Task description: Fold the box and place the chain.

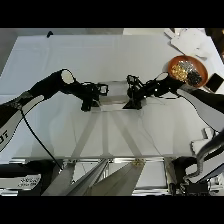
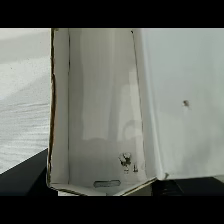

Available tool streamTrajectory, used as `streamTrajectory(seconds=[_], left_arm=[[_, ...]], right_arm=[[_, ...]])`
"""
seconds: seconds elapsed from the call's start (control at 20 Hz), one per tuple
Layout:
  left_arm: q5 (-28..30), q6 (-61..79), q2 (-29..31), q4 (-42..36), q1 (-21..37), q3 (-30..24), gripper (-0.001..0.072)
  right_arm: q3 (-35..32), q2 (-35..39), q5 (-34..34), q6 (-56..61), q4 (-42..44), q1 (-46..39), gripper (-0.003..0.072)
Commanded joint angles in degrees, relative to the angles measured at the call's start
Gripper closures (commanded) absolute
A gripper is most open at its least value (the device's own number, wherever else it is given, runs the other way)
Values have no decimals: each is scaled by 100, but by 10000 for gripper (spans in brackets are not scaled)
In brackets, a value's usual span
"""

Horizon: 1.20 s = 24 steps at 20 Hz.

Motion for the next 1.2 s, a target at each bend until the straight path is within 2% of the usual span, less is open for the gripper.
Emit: streamTrajectory(seconds=[0.0, 0.05, 0.55, 0.6, 0.65, 0.7, 0.85, 0.9, 0.95, 1.0, 1.05, 1.1, 1.15], left_arm=[[85, 11, -103, -101, -4, 0, 601], [98, 9, -111, -103, -2, 0, 639], [140, -22, -116, -844, 11, 0, 636], [144, -63, -116, -846, 9, 0, 605], [144, -107, -116, -846, 9, 0, 467], [160, -136, -116, -844, 9, 0, 381], [225, -229, -116, -844, 13, 0, 324], [223, -229, -118, -844, 13, 0, 261], [221, -232, -116, -844, 13, 0, 276], [219, -232, -116, -844, 13, 0, 335], [177, -232, -114, -841, 13, 0, 434], [90, -229, -114, -841, 15, 0, 590], [37, -232, -109, -833, 15, 0, 693]], right_arm=[[4, -4, 0, 2, 2, 2, 297], [4, -4, 0, 2, 2, 2, 297], [4, -4, 0, 2, 2, 2, 297], [4, -4, 0, 2, 2, 2, 297], [4, -4, 0, 2, 2, 2, 297], [4, -4, 0, 2, 2, 2, 297], [4, -4, 0, 2, 2, 2, 297], [4, -4, 0, 2, 2, 2, 297], [4, -4, 0, 2, 2, 2, 297], [4, -4, 0, 2, 2, 2, 297], [4, -4, 0, 2, 2, 2, 297], [4, -4, 0, 2, 2, 2, 297], [4, -4, 0, 2, 2, 2, 297]])
